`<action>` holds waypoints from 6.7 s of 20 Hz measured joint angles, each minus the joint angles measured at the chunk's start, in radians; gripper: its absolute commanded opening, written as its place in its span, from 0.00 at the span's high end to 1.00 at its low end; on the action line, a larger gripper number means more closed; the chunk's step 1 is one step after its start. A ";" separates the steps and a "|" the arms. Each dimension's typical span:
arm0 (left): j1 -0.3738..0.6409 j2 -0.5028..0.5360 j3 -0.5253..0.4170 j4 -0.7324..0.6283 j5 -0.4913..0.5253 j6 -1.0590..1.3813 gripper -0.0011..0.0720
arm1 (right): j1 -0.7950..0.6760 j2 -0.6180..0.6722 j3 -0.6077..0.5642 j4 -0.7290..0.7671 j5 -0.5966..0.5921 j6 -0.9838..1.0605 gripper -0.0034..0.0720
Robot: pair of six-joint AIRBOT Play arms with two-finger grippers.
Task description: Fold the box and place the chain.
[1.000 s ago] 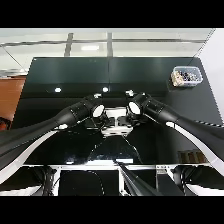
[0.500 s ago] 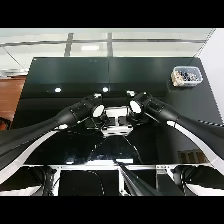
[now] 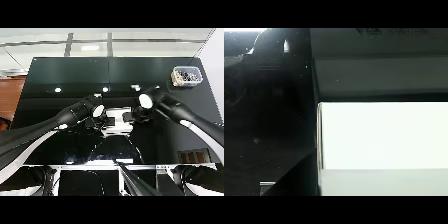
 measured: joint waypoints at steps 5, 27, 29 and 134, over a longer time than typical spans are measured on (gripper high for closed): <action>0.000 0.000 0.000 0.002 0.005 0.000 0.94 | -0.110 0.271 0.001 -0.130 -0.012 -0.110 0.45; 0.000 -0.001 0.000 0.000 0.023 0.002 0.94 | -0.866 -0.631 0.824 0.096 -0.027 0.200 0.20; 0.000 -0.001 0.000 -0.001 0.023 0.002 0.94 | -0.874 -0.663 0.845 0.116 -0.034 0.222 0.20; 0.000 -0.001 0.000 -0.002 0.028 0.002 0.94 | -0.880 0.241 0.852 0.895 0.021 -0.677 0.94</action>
